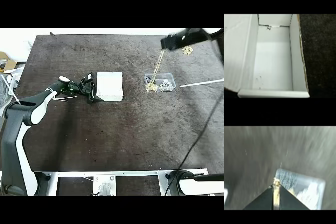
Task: Fold the box and place the chain.
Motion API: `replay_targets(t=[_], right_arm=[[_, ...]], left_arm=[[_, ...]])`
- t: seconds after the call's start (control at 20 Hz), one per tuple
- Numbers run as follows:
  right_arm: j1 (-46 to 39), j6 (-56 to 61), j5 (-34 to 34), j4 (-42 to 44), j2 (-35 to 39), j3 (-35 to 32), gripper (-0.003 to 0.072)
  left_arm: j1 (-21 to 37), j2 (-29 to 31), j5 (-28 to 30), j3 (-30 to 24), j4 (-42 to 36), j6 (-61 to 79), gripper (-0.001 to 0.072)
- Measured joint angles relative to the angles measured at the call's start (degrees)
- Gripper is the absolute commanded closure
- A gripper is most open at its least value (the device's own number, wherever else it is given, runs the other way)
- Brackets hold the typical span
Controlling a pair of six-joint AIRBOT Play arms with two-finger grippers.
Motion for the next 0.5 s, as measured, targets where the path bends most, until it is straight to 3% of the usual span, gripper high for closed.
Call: replay_targets(t=[0.25,0.5], right_arm=[[5.4,-0.4,-12.7,-5.2,11.3,0.0,0.0683],[11.1,-1.5,-21.2,-6.5,15.2,0.0,0.0683]], left_arm=[[0.0,0.0,0.0,0.0,0.0,0.0,0.0251],[0.0,0.0,0.0,0.0,0.0,0.0,0.0251]])
